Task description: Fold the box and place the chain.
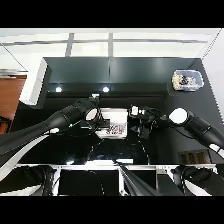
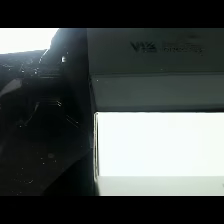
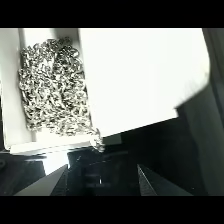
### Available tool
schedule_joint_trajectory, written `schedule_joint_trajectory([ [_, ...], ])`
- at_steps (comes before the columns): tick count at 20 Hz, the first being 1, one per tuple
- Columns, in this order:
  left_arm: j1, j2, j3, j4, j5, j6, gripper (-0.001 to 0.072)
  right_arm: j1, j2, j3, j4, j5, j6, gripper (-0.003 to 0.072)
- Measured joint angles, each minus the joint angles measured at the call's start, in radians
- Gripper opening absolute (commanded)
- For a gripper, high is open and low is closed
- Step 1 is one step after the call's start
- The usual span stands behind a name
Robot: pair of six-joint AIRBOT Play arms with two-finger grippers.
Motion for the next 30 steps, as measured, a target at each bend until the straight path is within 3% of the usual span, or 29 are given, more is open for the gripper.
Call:
schedule_joint_trajectory([
  [15,0.0,0.0,0.0,0.0,0.0,0.0,0.0031,0.011,-0.035,0.0,0.1,-0.014,-0.143,0.0459],
  [16,0.0,0.0,0.0,0.0,0.0,-0.001,0.0031,0.011,-0.035,0.0,0.101,-0.015,-0.146,0.0331],
  [17,0.0,0.0,0.0,0.0,0.0,-0.002,0.0031,0.011,-0.035,0.0,0.104,-0.015,-0.149,0.0251],
  [21,0.0,0.0,0.0,0.0,0.0,-0.002,0.0031,0.011,-0.035,0.0,0.108,-0.017,-0.154,0.0224],
  [22,0.0,0.0,0.0,0.0,0.0,-0.001,0.0031,0.011,-0.035,0.0,0.108,-0.018,-0.156,0.0008],
  [30,0.0,0.0,0.0,0.0,0.0,0.0,0.0031,0.009,-0.026,0.002,0.06,-0.013,-0.066,0.002],
])
